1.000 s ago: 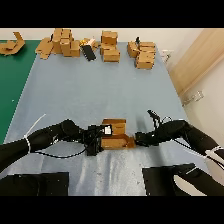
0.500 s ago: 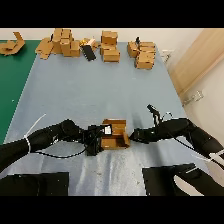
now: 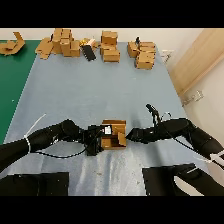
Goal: Fold the box.
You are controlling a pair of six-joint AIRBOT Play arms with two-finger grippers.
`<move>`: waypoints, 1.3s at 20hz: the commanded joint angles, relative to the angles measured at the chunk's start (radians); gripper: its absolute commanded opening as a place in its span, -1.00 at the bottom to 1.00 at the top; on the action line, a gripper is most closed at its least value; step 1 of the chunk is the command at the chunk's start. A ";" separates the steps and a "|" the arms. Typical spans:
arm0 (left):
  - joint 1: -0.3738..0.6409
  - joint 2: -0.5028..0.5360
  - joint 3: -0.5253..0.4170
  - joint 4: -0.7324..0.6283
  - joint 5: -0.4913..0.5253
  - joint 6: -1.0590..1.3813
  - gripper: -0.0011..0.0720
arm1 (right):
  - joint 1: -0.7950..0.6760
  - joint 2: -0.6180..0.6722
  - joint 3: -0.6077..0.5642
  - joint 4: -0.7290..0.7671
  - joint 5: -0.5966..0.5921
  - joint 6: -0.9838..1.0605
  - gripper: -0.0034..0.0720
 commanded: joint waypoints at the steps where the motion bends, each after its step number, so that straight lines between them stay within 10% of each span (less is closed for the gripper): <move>1: 0.001 0.001 0.000 0.000 0.000 0.000 0.31 | 0.023 0.001 0.010 0.019 0.019 0.000 0.33; 16: 0.001 0.001 0.000 0.000 0.000 0.000 0.31 | 0.140 0.000 0.044 -0.003 0.092 0.060 0.32; 26: 0.001 0.001 0.000 0.000 0.000 0.000 0.31 | 0.322 -0.130 0.185 -0.348 0.061 0.459 0.26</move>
